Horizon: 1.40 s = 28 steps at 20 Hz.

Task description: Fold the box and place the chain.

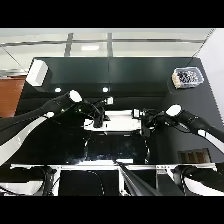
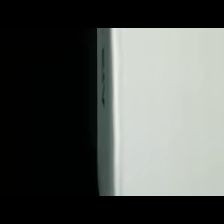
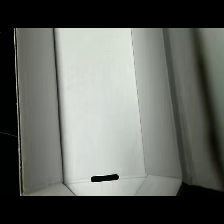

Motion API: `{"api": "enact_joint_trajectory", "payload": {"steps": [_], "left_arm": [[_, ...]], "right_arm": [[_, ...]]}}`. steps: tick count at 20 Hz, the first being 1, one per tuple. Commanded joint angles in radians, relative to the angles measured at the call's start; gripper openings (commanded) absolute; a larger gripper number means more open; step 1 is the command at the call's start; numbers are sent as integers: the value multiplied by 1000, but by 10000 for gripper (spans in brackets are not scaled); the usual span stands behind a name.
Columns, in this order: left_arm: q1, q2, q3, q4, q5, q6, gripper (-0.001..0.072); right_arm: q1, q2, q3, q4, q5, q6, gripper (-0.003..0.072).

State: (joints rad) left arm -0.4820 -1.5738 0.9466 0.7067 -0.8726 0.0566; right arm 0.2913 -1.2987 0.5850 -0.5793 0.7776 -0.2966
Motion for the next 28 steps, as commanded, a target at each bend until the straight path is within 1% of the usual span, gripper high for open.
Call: {"api": "enact_joint_trajectory", "payload": {"steps": [1, 3, 21, 22, 23, 28], "left_arm": [[0, 0, 0, 0, 1, 0, 30], [0, 0, 0, 0, 1, 0, 30], [0, 0, 0, 0, 1, 0, 30], [0, 0, 0, 0, 1, 0, 30], [0, 0, 0, 0, 1, 0, 30], [0, 0, 0, -1, 0, 0, 30]], "right_arm": [[14, -1, 2, 2, -3, 3, 682], [31, -2, 2, -6, -13, 6, 682], [14, -2, 2, -5, -15, 26, 681], [14, -2, 2, -5, -15, 25, 624], [14, -2, 2, -5, -15, 25, 591], [14, -2, 2, -5, -16, 25, 592]]}}
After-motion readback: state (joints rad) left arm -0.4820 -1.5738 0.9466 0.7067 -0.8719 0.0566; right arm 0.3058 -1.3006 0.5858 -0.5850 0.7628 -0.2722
